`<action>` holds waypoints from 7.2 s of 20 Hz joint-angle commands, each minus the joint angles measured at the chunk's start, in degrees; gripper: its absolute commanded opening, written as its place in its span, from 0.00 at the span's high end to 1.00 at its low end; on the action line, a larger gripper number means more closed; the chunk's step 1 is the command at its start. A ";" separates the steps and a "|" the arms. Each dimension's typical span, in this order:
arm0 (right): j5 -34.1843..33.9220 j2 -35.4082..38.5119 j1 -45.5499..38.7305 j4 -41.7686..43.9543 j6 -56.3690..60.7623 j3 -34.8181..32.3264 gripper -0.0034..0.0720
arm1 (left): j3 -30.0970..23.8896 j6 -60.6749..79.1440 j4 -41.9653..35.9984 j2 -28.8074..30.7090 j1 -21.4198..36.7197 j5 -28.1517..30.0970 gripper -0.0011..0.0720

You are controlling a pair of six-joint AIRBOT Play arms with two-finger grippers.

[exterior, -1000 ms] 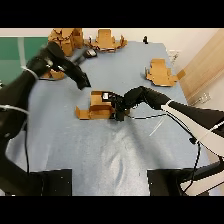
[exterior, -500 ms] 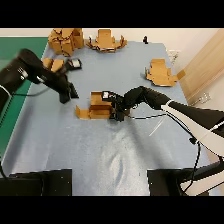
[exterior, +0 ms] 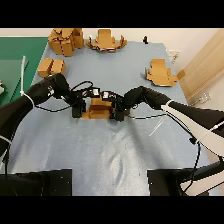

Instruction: Fold the box.

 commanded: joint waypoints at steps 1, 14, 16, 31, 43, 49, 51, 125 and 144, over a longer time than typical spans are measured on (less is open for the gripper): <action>0.02 -0.04 -0.02 0.00 0.02 0.02 0.27 | -0.37 -0.24 0.55 -1.27 -0.66 1.86 0.97; 0.04 -0.04 -0.02 -0.02 -0.02 0.02 0.27 | 0.09 1.16 -4.39 -1.33 -4.00 1.55 0.86; 0.04 -0.04 -0.02 -0.02 -0.02 0.02 0.27 | 0.09 1.16 -4.63 -1.33 -5.01 2.99 0.86; 0.04 -0.04 -0.02 -0.02 0.00 0.02 0.27 | 1.90 -1.42 -1.36 -1.27 -5.55 2.34 0.72; 0.02 -0.04 -0.02 -0.02 -0.02 0.02 0.27 | 1.99 4.50 -6.49 -1.33 -5.64 1.68 0.72; -0.04 -0.04 -0.02 -0.02 0.00 0.02 0.27 | 1.99 -0.63 -6.29 -1.33 -2.78 2.16 0.76; -0.04 -0.04 -0.02 -0.02 0.00 0.02 0.27 | 1.99 -1.46 -6.69 -1.33 0.02 2.16 0.76; -0.20 -0.04 -0.02 -0.22 0.00 0.02 0.27 | -3.72 -33.38 -24.81 -8.81 17.05 -3.41 0.98; -0.61 -0.04 -0.02 -0.22 -0.02 0.02 0.27 | -1.42 -24.22 -40.00 -8.83 13.49 -9.92 0.19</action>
